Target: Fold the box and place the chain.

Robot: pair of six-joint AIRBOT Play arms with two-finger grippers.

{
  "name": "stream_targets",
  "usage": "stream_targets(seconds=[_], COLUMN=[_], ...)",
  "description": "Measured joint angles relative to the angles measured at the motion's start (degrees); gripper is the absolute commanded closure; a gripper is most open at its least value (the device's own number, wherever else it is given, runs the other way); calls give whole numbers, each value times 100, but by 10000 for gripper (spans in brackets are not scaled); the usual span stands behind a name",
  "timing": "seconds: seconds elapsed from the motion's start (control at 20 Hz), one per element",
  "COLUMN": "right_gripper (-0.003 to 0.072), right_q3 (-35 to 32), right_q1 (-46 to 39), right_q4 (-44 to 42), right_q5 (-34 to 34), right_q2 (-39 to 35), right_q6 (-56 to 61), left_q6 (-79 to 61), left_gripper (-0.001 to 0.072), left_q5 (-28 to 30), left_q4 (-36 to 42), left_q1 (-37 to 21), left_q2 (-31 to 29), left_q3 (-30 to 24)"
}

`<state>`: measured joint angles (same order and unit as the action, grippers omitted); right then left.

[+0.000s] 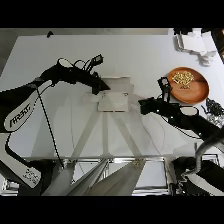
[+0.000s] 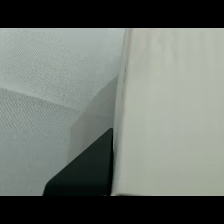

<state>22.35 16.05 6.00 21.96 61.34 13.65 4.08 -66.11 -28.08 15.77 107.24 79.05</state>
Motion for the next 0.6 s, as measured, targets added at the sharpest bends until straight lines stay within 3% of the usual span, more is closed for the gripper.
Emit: stream_targets(seconds=[0.6], right_gripper=[674], right_q3=[0], right_q1=[0], right_q4=[-87], right_q5=[-168], right_q2=[0], right_q6=[-7], left_q6=[0], left_gripper=[698], left_q5=[-20], left_q4=[37], left_q1=[4], left_q2=[0], left_q3=[0])
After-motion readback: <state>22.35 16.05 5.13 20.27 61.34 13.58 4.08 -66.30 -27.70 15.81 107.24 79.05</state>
